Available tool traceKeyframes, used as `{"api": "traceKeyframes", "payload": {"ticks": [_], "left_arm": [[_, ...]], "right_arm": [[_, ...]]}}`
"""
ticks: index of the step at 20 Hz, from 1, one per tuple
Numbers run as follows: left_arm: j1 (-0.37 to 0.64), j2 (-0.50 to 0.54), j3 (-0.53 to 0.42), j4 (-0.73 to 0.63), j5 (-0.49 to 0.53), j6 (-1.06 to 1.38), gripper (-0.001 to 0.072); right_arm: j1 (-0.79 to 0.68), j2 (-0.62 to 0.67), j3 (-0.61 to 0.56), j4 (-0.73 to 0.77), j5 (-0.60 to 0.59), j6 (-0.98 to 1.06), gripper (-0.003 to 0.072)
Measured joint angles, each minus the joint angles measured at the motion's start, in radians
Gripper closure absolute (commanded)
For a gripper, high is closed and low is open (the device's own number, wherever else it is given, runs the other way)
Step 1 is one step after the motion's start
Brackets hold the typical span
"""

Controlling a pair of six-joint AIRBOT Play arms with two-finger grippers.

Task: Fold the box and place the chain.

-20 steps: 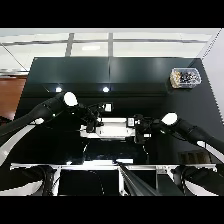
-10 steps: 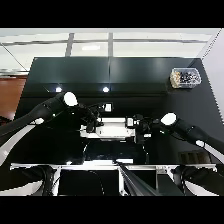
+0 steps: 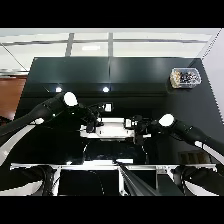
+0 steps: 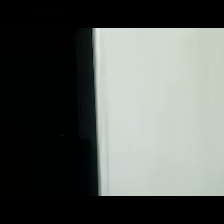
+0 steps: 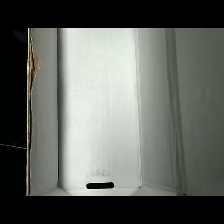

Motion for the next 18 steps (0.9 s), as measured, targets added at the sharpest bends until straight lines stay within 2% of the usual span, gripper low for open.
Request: {"api": "traceKeyframes", "payload": {"ticks": [6, 7, 8, 12, 13, 14, 15, 16, 17, 18], "left_arm": [[0.000, 0.000, 0.000, 0.000, 0.000, 0.000, 0.0685], [0.000, 0.000, 0.000, 0.000, 0.000, 0.000, 0.0685], [0.000, 0.000, 0.000, 0.000, 0.000, 0.000, 0.0685], [0.000, 0.000, 0.001, 0.001, 0.001, 0.000, 0.0682], [0.000, 0.000, 0.001, 0.001, 0.000, 0.000, 0.0634], [0.000, 0.000, 0.001, 0.000, -0.002, 0.000, 0.0527], [0.000, 0.001, 0.001, -0.002, -0.006, 0.000, 0.0492], [0.000, 0.002, 0.002, -0.002, -0.006, -0.001, 0.0483], [0.001, 0.003, 0.005, 0.002, -0.006, -0.002, 0.0392], [0.001, 0.006, 0.011, 0.010, -0.011, -0.010, 0.0216]], "right_arm": [[0.000, 0.000, 0.000, -0.002, -0.003, 0.003, -0.0023], [0.000, 0.000, 0.000, -0.003, -0.003, 0.003, 0.0038], [0.000, 0.000, 0.000, -0.003, -0.003, 0.003, 0.0144], [0.001, 0.000, 0.000, -0.006, -0.004, 0.003, 0.0154], [0.001, 0.000, 0.000, -0.006, -0.004, 0.003, 0.0154], [0.001, 0.000, 0.000, -0.006, -0.005, 0.004, 0.0160], [0.001, 0.000, 0.000, -0.006, -0.006, 0.004, 0.0222], [0.001, 0.000, 0.000, -0.006, -0.006, 0.003, 0.0223], [0.001, 0.000, 0.000, -0.006, -0.006, 0.003, 0.0222], [0.001, 0.000, 0.000, -0.007, -0.006, 0.003, 0.0223]]}}
